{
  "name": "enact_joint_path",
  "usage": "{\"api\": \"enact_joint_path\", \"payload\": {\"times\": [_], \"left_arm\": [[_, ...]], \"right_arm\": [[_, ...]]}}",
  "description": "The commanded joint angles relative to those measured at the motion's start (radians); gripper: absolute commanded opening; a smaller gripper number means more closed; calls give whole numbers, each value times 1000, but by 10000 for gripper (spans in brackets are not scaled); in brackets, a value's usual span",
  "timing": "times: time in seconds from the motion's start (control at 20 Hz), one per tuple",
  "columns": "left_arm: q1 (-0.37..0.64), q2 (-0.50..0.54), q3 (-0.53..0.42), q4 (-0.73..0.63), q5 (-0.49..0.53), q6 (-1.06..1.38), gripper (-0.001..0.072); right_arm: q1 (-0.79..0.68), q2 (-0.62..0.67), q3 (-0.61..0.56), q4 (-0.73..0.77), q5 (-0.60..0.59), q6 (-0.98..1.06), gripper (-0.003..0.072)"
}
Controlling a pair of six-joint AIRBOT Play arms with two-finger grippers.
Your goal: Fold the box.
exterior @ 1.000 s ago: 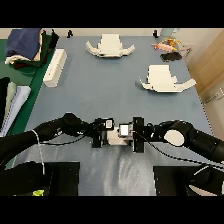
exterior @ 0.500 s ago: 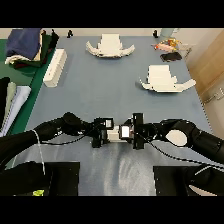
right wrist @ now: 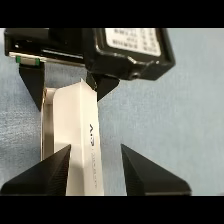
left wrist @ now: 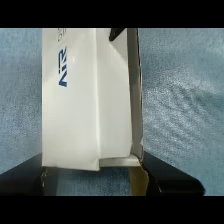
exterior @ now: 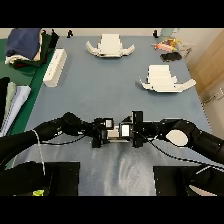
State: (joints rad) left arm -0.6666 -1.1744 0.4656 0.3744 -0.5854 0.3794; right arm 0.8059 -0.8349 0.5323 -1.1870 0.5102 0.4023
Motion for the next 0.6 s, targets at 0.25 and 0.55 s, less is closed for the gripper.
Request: {"api": "enact_joint_path", "payload": {"times": [0.25, 0.55], "left_arm": [[-1, 0, 0, 0, 0, 0, 447], [-1, 0, 0, 0, 0, 0, 447]], "right_arm": [[0, -47, 0, 50, 75, -3, 290], [0, -51, -1, 98, 132, -3, 210]]}}
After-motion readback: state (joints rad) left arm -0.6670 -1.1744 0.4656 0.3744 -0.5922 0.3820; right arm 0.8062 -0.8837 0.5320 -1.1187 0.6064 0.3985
